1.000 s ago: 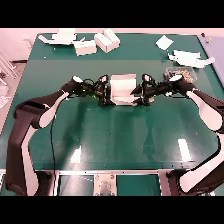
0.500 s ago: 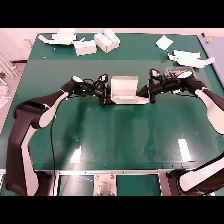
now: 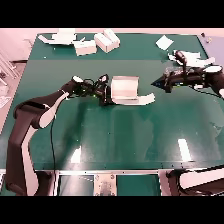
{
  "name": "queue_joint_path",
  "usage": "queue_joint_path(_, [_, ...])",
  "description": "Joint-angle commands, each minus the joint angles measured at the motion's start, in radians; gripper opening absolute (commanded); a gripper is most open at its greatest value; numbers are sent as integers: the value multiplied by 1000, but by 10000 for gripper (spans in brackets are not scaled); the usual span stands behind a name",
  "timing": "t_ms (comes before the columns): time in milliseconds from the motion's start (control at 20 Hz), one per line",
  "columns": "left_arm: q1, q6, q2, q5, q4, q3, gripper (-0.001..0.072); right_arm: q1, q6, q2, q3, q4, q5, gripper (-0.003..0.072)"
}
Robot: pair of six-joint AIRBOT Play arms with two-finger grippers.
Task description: Fold the box and place the chain.
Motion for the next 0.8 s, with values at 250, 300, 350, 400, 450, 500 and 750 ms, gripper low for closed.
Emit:
queue_joint_path(250, [1, 1, 0, 1, 0, 0, 345, -155, 498, 3, -159, -185, -62, 3])
queue_joint_path(300, [1, 1, 0, 1, 0, 0, 346, -146, 497, -4, -178, -161, -74, 2])
queue_joint_path(350, [1, 1, 0, 1, 0, 0, 346, -134, 497, -16, -189, -137, -83, 3])
queue_joint_path(400, [1, 1, 0, 1, 0, 0, 345, -117, 498, -32, -193, -128, -85, 3])
queue_joint_path(450, [1, 1, 0, 1, 0, 0, 345, -98, 497, -51, -194, -117, -89, 3])
queue_joint_path(500, [1, 1, 0, 1, 0, 0, 346, -77, 497, -70, -194, -107, -98, 3])
queue_joint_path(750, [1, 1, 0, 1, 0, 0, 346, 12, 497, -122, -194, -35, -168, 3])
